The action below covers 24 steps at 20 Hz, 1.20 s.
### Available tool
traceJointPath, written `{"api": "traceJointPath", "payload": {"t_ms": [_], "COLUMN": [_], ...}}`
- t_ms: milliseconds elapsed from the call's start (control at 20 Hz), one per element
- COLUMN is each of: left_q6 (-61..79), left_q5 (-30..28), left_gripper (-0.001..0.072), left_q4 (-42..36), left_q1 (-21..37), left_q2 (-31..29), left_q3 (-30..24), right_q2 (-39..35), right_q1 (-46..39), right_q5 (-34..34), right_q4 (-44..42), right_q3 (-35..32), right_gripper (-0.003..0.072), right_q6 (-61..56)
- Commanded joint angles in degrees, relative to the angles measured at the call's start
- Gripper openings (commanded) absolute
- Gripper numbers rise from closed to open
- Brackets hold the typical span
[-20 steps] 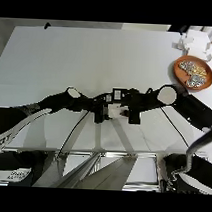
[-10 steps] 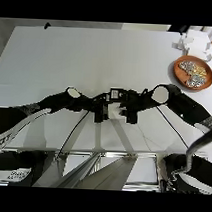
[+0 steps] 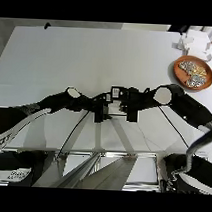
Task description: Fold the box and place the chain.
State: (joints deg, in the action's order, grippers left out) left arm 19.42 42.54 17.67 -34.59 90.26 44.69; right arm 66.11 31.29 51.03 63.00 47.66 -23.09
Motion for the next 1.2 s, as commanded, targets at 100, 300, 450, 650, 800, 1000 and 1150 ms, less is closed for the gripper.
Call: {"api": "traceJointPath", "payload": {"t_ms": [100,300,450,650,800,1000,1150], "left_q6": [0.1,0.1,0.1,0.1,0.1,0.1,0.1], "left_q5": [0.1,0.1,0.1,0.1,0.1,0.1,0.1], "left_gripper": [0.0138,0.0138,0.0138,0.0138,0.0138,0.0138,0.0138], "left_q4": [0.1,0.1,0.1,0.1,0.1,0.1,0.1], "left_q1": [0.0,0.0,0.0,0.0,0.0,0.0,0.0], "left_q2": [0.0,0.0,0.0,0.0,0.0,0.0,0.0], "left_q3": [0.0,0.0,0.0,0.0,0.0,0.0,0.0], "right_q2": [0.0,2.0,2.7,2.7,2.7,2.6,1.7], "right_q1": [0.0,0.0,0.0,0.0,0.0,0.0,0.0], "right_q5": [-2.7,-2.3,-2.2,-2.0,0.0,1.1,0.5], "right_q4": [1.6,1.1,0.0,-0.5,-0.5,-1.8,-2.7], "right_q3": [0.0,0.0,-0.1,-1.2,-1.7,-1.7,-1.7], "right_gripper": [0.0155,0.0157,0.0158,0.016,0.0209,0.0307,0.0307], "right_q6": [-1.0,-1.1,-1.1,-1.0,-1.0,-0.9,-0.8]}}
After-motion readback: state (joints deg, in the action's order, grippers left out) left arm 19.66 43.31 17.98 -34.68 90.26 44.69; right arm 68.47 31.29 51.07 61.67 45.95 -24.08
